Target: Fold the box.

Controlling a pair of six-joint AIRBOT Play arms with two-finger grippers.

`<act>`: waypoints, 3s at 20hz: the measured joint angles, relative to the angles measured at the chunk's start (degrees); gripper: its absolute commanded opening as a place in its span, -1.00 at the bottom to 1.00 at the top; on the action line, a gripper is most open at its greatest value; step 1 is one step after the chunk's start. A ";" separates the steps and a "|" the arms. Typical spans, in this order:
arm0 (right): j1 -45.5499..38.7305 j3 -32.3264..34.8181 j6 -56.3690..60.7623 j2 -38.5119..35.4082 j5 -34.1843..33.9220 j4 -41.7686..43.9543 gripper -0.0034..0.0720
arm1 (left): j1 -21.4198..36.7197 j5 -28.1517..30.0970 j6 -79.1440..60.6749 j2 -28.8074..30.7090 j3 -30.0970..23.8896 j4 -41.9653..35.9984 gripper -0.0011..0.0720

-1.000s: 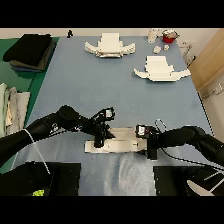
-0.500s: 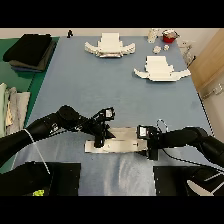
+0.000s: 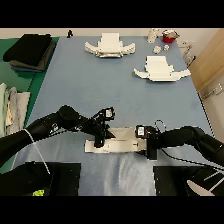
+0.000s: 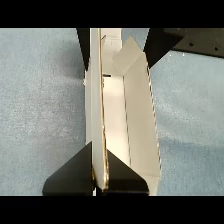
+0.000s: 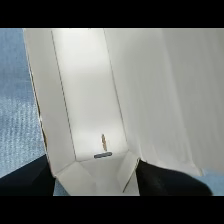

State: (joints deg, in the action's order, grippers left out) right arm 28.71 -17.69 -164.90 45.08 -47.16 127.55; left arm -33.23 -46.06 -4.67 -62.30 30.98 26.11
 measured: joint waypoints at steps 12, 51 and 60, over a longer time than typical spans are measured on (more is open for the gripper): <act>4.48 0.00 1.38 2.62 3.19 -0.96 0.95 | 0.00 -0.09 -0.02 0.00 0.00 0.02 -0.93; 4.90 0.07 5.99 2.58 4.81 -4.31 0.46 | 0.00 0.02 0.02 0.00 0.00 0.02 -0.94; 4.87 0.02 6.01 3.15 4.98 -4.33 0.43 | -0.02 -0.07 0.02 -0.04 0.00 0.00 -0.93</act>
State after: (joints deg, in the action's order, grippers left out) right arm 33.58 -17.67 -158.89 48.23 -42.17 123.22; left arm -33.26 -46.13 -4.64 -62.35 30.98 26.11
